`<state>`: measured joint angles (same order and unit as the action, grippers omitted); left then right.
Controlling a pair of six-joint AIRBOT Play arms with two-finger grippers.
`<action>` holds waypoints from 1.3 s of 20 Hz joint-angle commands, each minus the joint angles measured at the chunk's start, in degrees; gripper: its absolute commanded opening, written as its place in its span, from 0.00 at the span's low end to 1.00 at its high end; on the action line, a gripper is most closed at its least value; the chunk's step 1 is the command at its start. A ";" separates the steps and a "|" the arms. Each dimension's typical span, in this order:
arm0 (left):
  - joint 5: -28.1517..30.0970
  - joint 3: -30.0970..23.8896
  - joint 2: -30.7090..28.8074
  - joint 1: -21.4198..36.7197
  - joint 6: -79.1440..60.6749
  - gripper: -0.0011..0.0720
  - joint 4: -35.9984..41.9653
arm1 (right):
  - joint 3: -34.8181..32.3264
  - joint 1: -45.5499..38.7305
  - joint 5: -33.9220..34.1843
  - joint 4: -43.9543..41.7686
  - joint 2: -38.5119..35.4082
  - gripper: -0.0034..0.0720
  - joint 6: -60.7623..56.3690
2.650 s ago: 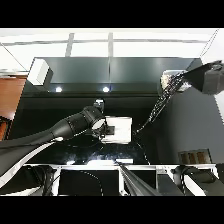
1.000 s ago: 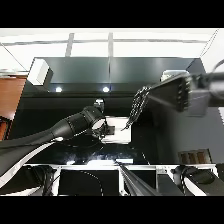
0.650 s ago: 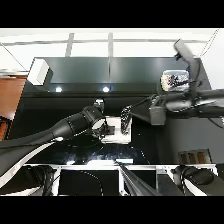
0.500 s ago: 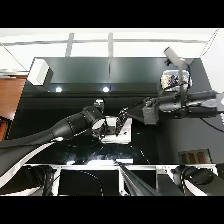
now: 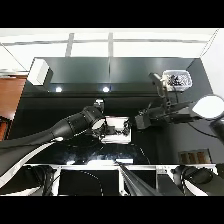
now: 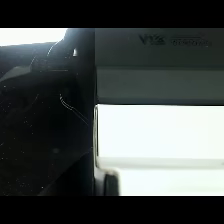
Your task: Fold the box and place the chain.
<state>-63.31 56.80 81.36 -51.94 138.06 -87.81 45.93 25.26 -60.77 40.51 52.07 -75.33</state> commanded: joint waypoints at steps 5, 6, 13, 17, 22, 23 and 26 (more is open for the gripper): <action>0.00 0.02 -0.02 0.02 -0.02 0.05 0.26 | -2.34 6.95 6.84 2.12 8.33 0.06 -1.27; 0.02 0.02 -0.02 0.02 -0.02 0.05 0.28 | -2.32 6.75 7.10 3.23 8.31 0.07 -1.84; -0.28 0.02 -0.04 0.57 1.95 0.05 0.48 | 0.96 -5.11 -5.29 9.60 3.34 0.51 -1.70; -0.02 0.39 -0.11 0.61 3.78 0.48 1.09 | 1.31 -15.04 -8.57 10.75 -3.48 0.51 -1.66; -2.54 3.48 -5.22 1.11 -5.20 0.69 -1.53 | 1.31 -16.65 -9.49 10.71 -4.07 0.51 -1.66; -3.87 3.45 -7.21 1.62 -10.45 0.69 -1.70 | 1.31 -16.68 -9.25 10.73 -4.07 0.51 -1.66; -10.95 3.34 -13.49 4.63 -25.09 0.69 -3.08 | 1.31 -16.68 -8.17 10.75 -4.07 0.51 -1.66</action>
